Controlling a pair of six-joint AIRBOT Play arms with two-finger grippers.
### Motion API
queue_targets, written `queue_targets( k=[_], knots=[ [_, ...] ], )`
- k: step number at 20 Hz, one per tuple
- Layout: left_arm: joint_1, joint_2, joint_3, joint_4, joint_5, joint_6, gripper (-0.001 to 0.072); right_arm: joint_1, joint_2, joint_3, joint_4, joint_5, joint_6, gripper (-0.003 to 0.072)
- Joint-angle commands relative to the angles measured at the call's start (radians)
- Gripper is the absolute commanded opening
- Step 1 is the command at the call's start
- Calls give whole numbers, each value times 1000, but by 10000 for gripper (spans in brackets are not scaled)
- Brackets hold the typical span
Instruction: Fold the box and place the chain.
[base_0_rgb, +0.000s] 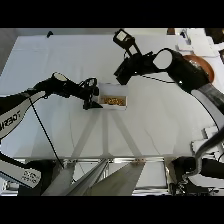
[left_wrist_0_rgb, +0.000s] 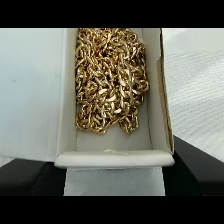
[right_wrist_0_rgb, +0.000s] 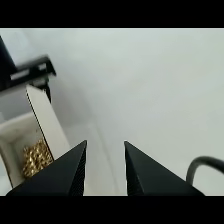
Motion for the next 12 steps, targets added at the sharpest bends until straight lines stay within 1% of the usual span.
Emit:
queue_targets(
  k=[1,3,7,9,12],
  knots=[
    [0,0,0,0,0,0,175,-5,-80,19,-32,148,15,248],
    [0,0,0,0,0,0,175,1,-87,19,-32,214,-68,248],
    [0,0,0,0,0,0,175,41,-68,19,-24,271,-176,248],
    [0,0,0,0,0,0,175,69,-51,18,-25,286,-209,248],
    [0,0,0,0,0,0,175,121,-40,16,-26,272,-210,249]
  ],
)
